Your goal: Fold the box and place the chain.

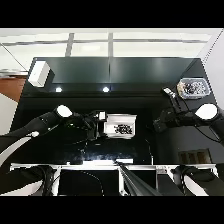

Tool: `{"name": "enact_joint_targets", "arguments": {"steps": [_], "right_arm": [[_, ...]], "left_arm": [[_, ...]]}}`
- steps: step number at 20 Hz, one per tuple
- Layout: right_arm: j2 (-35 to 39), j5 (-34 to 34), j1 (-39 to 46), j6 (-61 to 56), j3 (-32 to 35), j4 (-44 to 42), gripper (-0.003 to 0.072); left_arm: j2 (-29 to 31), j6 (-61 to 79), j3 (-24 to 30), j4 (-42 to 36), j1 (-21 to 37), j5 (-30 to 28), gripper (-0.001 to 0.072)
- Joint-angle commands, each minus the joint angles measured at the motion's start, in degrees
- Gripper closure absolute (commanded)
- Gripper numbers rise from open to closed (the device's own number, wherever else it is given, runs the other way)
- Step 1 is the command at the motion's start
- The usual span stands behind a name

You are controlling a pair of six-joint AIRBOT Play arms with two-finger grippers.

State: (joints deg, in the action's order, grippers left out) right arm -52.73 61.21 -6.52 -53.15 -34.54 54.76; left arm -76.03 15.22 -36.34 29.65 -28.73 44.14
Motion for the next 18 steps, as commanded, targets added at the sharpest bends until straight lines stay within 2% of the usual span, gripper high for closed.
{"name": "enact_joint_targets", "arguments": {"steps": [1, 3, 6, 10, 13, 15, 18], "right_arm": [[-0.1, -5.8, -0.3, 0.0, -2.6, -8.1, -0.0028], [-0.5, -12.3, -2.5, 0.0, -5.3, -13.6, -0.0026], [-2.6, -17.6, -6.4, 1.5, -7.2, -14.1, -0.002], [-5.2, -8.6, -9.2, 10.2, -6.6, -14.0, -0.0019], [-5.2, -1.9, -9.3, 21.7, -6.6, -10.9, -0.002], [-5.2, -1.4, -9.3, 22.8, -6.6, -7.8, -0.0019], [-5.2, -1.4, -9.4, 25.2, -6.4, -7.9, -0.0018]], "left_arm": [[0.0, -0.3, 0.0, 0.1, 0.0, -0.4, 0.0312], [0.0, -0.3, 0.0, 0.1, 0.0, -0.4, 0.0312], [0.0, -0.3, 0.0, 0.1, 0.0, -0.4, 0.0312], [0.0, -0.3, 0.0, 0.1, 0.0, -0.4, 0.0312], [0.0, -0.3, 0.0, 0.1, 0.0, -0.4, 0.0312], [0.0, -0.3, 0.0, 0.1, 0.0, -0.5, 0.0312], [0.0, -0.3, 0.0, 0.1, 0.0, -0.5, 0.0312]]}}
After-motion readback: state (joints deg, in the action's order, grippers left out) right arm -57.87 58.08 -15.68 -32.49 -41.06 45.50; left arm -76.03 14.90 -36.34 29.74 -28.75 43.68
